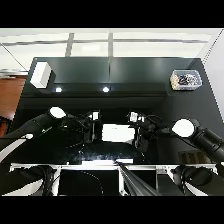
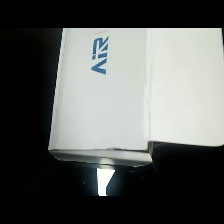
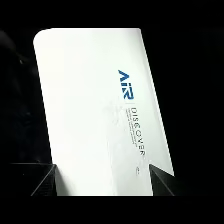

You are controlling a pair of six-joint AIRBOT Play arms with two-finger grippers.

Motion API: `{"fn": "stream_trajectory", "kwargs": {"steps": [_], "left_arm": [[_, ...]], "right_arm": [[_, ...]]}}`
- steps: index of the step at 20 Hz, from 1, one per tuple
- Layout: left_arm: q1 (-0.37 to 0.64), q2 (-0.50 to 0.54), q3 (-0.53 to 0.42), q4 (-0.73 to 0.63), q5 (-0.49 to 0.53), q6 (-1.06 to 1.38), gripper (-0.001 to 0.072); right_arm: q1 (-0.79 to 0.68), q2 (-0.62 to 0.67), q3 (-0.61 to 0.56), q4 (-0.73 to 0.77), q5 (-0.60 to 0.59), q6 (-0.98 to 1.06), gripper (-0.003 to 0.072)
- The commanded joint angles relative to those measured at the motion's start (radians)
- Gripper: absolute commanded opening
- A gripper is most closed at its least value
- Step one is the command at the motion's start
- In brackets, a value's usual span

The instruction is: Fold the box and place the chain.

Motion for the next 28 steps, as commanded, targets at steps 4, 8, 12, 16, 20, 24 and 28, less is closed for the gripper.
{"fn": "stream_trajectory", "kwargs": {"steps": [4, 8, 12, 16, 20, 24, 28], "left_arm": [[0.0, -0.001, 0.001, 0.0, 0.0, 0.0, 0.0403], [0.0, -0.001, 0.001, 0.0, 0.0, 0.0, 0.0403], [0.0, -0.001, 0.001, 0.0, 0.0, 0.0, 0.0403], [0.0, -0.001, 0.001, 0.0, 0.0, 0.0, 0.0403], [0.0, -0.001, 0.001, 0.0, 0.0, 0.0, 0.0403], [0.0, -0.001, 0.001, 0.0, 0.0, 0.0, 0.0403], [0.0, -0.001, 0.001, 0.0, 0.0, 0.0, 0.0403]], "right_arm": [[0.004, -0.056, -0.001, -0.006, -0.031, -0.041, 0.0706], [0.003, -0.071, 0.0, -0.029, -0.076, -0.051, 0.0706], [0.004, -0.071, 0.0, -0.029, -0.099, -0.05, 0.0705], [0.003, -0.071, 0.015, -0.029, -0.12, -0.05, 0.0704], [0.003, -0.071, 0.021, -0.03, -0.145, -0.05, 0.0698], [0.003, -0.071, 0.024, -0.029, -0.145, -0.05, 0.0691], [0.003, -0.071, 0.04, -0.029, -0.151, -0.049, 0.0572]]}}
